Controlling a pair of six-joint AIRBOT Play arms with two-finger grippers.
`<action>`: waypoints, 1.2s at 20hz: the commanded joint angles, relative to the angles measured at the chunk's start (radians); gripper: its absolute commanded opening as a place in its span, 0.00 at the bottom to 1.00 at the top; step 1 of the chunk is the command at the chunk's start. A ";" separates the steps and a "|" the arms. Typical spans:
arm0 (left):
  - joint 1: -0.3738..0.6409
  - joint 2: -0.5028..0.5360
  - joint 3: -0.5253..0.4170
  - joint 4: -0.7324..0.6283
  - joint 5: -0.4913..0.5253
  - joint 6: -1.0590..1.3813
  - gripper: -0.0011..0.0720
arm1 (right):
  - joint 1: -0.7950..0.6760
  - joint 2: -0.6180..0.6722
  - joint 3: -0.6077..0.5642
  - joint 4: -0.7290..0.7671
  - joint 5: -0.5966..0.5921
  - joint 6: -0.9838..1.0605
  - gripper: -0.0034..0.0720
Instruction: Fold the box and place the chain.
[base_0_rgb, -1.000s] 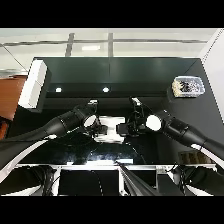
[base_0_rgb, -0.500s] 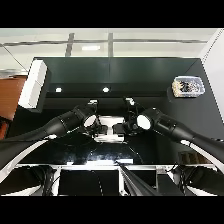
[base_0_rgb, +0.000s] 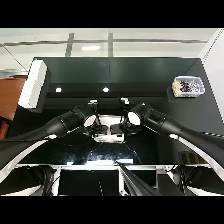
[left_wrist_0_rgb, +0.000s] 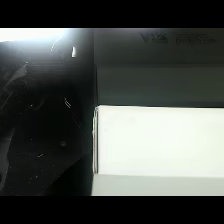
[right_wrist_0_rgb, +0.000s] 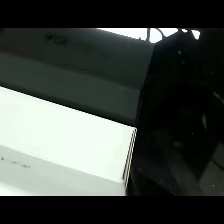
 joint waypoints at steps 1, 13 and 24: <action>0.000 0.000 0.000 0.000 -0.003 0.000 0.06 | 0.021 -0.032 0.053 -0.020 0.067 0.058 0.47; 0.000 0.000 0.000 0.003 -0.001 0.000 0.06 | 0.039 -0.035 0.074 -0.058 0.107 0.264 0.47; 0.000 0.000 0.000 0.002 -0.002 0.000 0.06 | 0.039 -0.055 0.074 -0.106 0.073 0.314 0.44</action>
